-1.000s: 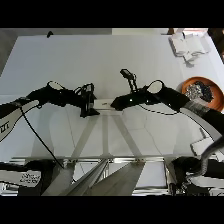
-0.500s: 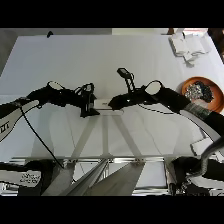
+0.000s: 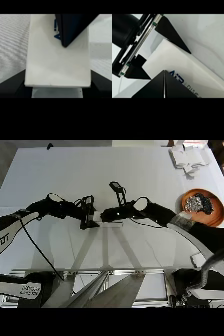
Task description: Fold the box and place the chain.
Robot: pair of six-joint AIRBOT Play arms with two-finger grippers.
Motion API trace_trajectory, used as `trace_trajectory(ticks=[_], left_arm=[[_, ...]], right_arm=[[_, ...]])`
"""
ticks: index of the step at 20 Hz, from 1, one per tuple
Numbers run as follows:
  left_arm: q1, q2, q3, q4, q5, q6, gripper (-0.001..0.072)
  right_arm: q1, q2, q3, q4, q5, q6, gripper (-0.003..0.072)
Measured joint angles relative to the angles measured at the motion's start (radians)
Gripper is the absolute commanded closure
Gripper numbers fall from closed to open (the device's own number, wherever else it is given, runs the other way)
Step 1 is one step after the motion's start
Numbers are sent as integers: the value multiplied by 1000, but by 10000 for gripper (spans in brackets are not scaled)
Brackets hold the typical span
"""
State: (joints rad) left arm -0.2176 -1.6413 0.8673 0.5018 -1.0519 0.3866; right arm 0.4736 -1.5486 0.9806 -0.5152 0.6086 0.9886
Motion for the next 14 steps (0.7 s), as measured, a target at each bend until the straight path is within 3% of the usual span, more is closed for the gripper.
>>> trace_trajectory(ticks=[8,14], left_arm=[[0,0,0,-2,0,-5,294],[0,0,0,-13,10,-13,294]], right_arm=[[18,-14,0,-49,10,7,681],[-20,85,-4,-89,51,-50,680]])
